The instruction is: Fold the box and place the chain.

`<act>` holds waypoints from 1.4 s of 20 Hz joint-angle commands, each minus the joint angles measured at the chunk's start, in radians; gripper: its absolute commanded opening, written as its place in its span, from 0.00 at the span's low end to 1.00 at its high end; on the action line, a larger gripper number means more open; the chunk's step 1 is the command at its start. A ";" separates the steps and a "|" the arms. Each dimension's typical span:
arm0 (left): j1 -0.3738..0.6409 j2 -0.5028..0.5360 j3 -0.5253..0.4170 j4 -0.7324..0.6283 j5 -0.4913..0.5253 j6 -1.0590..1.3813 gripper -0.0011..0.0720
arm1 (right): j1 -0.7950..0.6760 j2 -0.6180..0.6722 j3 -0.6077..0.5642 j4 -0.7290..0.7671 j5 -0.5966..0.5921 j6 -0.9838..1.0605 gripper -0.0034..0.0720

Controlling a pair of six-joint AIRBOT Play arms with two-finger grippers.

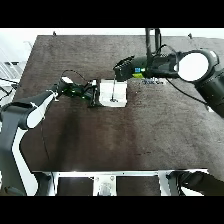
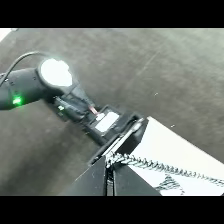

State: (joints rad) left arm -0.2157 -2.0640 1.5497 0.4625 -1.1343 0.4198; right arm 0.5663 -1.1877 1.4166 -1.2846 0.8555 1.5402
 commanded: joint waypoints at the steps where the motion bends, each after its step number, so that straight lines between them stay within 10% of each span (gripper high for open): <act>1: -0.001 0.000 0.000 0.000 0.000 0.000 0.39 | 0.050 0.002 -0.028 -0.003 -0.021 0.073 0.06; 28: -0.001 0.000 0.000 0.000 0.000 0.000 0.39 | 0.031 -0.044 -0.208 0.002 -0.412 0.222 0.06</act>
